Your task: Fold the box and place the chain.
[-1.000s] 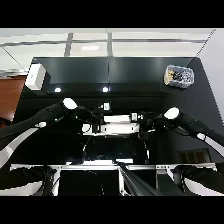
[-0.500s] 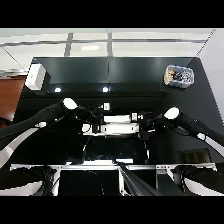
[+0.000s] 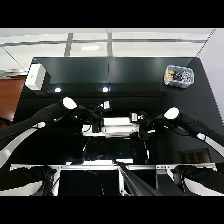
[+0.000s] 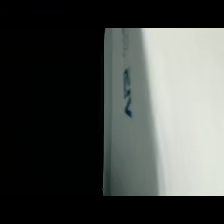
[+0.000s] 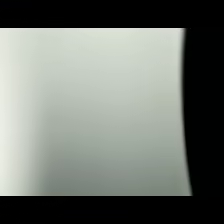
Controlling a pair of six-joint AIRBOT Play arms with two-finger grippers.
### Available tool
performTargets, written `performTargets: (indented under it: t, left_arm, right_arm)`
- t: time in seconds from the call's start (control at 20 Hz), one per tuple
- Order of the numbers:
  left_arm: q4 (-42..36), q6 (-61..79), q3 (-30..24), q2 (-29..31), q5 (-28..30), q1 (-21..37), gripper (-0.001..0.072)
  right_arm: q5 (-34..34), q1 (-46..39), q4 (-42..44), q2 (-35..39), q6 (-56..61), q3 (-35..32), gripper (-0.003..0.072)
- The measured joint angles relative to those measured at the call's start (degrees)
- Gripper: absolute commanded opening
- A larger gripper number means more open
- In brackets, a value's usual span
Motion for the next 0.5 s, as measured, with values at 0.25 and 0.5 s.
performTargets:
  t: [0.25, 0.5]
  left_arm:
    - [13.0, -15.8, 0.1, 8.3, -4.3, 2.4, 0.0710]
    - [26.6, -37.6, 0.1, 16.8, -18.1, 6.6, 0.0024]
  right_arm:
    - [0.0, 0.0, 0.0, 0.0, 0.0, 0.0, 0.0481]
    - [-0.1, 0.0, 0.0, 0.0, 0.0, 0.0, 0.0219]
